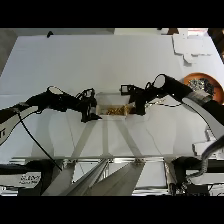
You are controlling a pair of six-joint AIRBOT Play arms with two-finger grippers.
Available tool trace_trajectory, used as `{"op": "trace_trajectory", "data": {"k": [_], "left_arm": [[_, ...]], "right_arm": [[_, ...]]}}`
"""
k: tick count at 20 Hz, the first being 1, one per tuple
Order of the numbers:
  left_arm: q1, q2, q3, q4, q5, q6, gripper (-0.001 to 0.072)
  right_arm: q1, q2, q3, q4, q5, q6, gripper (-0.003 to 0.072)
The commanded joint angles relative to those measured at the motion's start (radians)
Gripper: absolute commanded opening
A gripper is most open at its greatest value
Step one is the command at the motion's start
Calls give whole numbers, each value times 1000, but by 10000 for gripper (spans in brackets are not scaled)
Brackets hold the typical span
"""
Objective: Fold the box and place the chain.
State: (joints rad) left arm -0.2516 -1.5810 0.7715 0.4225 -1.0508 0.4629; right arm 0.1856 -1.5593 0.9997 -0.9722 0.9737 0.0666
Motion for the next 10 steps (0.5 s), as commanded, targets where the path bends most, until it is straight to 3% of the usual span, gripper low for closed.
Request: {"op": "trace_trajectory", "data": {"k": [1, 2, 3, 7, 10], "left_arm": [[0, 0, 0, 0, 0, 0, 395], [0, 0, 0, 0, 0, 0, 395], [0, 0, 0, 0, 0, 0, 395], [0, 0, 0, 0, 0, 0, 395], [0, 0, 0, 0, 0, 0, 395]], "right_arm": [[25, -43, -1, -26, -14, -21, 595], [27, -50, -1, -58, -18, -11, 559], [27, -51, -2, -101, -28, 17, 472], [27, -49, -2, -270, 8, 151, 19], [27, -39, -2, -288, 57, 173, 16]]}}
